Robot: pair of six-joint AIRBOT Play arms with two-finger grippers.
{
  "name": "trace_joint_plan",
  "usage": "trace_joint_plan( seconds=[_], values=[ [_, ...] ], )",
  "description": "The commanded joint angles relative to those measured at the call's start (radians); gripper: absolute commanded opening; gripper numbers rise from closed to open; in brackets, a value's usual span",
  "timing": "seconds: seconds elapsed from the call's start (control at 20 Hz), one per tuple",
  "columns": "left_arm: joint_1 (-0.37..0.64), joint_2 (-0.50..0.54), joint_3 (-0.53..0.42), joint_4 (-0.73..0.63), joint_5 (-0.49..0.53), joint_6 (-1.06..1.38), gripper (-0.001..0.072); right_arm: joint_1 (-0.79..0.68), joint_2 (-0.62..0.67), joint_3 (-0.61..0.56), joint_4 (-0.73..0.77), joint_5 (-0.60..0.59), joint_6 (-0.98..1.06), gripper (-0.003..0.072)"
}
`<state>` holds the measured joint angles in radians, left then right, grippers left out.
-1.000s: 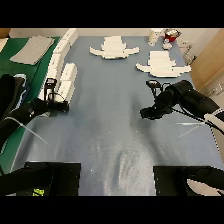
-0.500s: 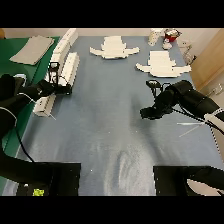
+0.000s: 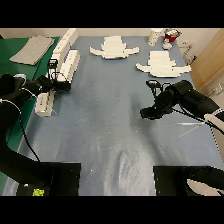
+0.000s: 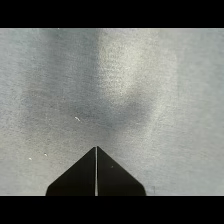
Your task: Fold the box.
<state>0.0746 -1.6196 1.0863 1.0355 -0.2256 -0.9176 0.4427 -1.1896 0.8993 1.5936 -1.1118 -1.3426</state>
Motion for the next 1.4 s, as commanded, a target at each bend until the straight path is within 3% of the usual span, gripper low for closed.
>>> trace_joint_plan(
  seconds=[0.0, 0.7, 0.75, 0.8, 0.85, 1.2, 1.35],
  values=[
    [0.006, -0.004, 0.005, 0.000, -0.002, 0.003, 0.0327, -0.001, -0.001, 0.001, 0.000, 0.000, 0.000, 0.0017],
    [0.006, -0.004, 0.005, -0.026, -0.039, 0.001, 0.0331, -0.001, -0.001, 0.001, 0.000, 0.000, 0.000, 0.0017],
    [0.006, -0.004, 0.005, -0.026, -0.049, 0.001, 0.0346, -0.001, -0.001, 0.001, 0.000, 0.000, 0.000, 0.0017],
    [0.006, -0.004, 0.005, -0.025, -0.056, 0.004, 0.0560, -0.001, -0.001, 0.001, 0.000, 0.000, 0.000, 0.0017],
    [0.006, -0.004, 0.005, -0.025, -0.056, 0.004, 0.0676, -0.001, -0.001, 0.001, 0.000, 0.000, 0.000, 0.0017],
    [0.009, 0.023, 0.008, -0.006, -0.066, 0.011, 0.0680, -0.001, -0.001, 0.001, 0.000, 0.000, 0.000, 0.0017],
    [0.016, 0.052, 0.024, 0.002, -0.129, 0.011, 0.0707, -0.001, -0.001, 0.001, 0.000, 0.000, 0.000, 0.0017]
  ],
)
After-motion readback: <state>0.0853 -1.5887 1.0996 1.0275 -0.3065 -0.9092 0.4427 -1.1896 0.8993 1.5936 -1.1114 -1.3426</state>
